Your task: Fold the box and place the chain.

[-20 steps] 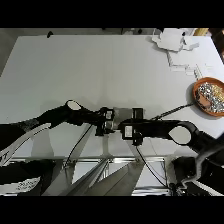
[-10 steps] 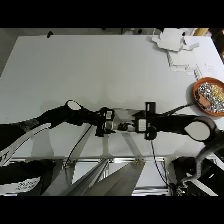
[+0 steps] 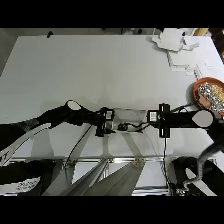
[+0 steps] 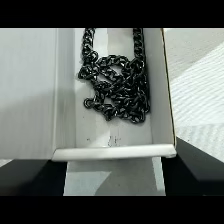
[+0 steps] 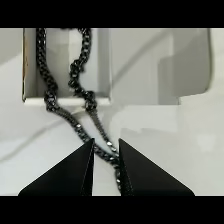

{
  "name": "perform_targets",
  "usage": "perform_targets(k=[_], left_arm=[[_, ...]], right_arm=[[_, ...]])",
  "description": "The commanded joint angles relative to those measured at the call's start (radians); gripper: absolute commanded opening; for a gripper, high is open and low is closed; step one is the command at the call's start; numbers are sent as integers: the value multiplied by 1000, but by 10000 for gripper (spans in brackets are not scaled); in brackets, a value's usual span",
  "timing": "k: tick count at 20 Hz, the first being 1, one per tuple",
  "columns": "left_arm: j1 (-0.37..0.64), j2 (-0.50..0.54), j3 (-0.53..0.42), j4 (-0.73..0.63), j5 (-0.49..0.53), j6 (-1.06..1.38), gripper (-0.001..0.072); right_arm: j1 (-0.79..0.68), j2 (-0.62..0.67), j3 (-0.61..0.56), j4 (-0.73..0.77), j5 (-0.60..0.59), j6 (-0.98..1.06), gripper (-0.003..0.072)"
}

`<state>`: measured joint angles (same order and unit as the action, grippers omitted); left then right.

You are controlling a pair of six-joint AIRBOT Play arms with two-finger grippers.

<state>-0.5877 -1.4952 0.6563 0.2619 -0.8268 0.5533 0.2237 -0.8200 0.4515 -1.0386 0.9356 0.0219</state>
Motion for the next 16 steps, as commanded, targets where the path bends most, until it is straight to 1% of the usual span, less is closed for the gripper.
perform_targets(k=[1,4,7,12,14,16], left_arm=[[0,1,0,0,0,0,363],[0,1,0,0,0,0,363],[0,1,0,0,0,0,363],[0,1,0,0,0,0,363],[0,1,0,0,0,0,363],[0,1,0,0,0,0,363]], right_arm=[[-16,-114,-5,-5,-9,-84,180],[-16,-200,-5,0,-29,-113,179],[-16,-249,-5,4,-92,-114,179],[-16,-280,-5,129,-132,-213,178],[-16,-280,-5,142,-144,-215,177],[-16,-279,-5,138,-143,-214,151]])
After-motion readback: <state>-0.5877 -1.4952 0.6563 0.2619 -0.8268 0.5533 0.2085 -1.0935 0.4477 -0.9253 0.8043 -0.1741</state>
